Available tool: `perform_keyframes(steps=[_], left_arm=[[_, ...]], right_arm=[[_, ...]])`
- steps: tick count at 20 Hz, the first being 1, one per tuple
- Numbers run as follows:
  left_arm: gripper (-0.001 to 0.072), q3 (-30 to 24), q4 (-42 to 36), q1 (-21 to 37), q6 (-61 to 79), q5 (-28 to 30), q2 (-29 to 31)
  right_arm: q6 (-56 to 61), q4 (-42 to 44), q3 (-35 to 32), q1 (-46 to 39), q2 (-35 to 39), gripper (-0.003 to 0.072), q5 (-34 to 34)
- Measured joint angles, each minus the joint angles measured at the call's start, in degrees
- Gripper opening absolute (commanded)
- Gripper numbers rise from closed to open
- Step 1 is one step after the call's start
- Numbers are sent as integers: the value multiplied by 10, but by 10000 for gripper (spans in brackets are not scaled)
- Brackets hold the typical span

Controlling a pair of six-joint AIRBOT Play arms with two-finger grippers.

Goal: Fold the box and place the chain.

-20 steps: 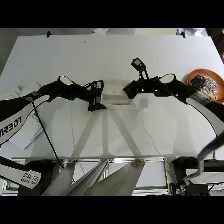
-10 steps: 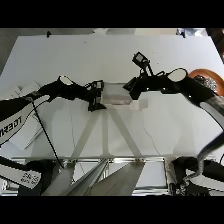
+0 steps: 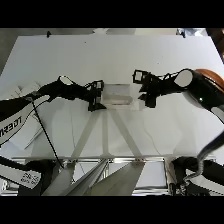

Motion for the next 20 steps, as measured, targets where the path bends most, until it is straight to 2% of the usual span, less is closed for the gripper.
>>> perform_keyframes(steps=[3, 9, 10, 11, 15, 16, 18, 20], left_arm=[[143, 0, 0, 0, 0, 0, 0], [143, 0, 0, 0, 0, 0, 0], [143, 0, 0, 0, 0, 0, 0], [143, 0, 0, 0, 0, 0, 0], [143, 0, 0, 0, 0, 0, 0], [143, 0, 0, 0, 0, 0, 0], [143, 0, 0, 0, 0, 0, 0], [143, 0, 0, 0, 0, 0, 0]], right_arm=[[-57, -2, -1, -1, -42, 382, -6], [-137, 76, -1, 0, -101, 380, -37], [-143, 84, -1, 2, -106, 370, -40], [-152, 91, -1, 4, -110, 317, -40], [-177, 105, -1, 18, -117, 282, -43], [-183, 105, -1, 20, -118, 255, -43], [-195, 109, -1, 23, -118, 155, -46], [-203, 111, -1, 25, -119, 154, -46]])
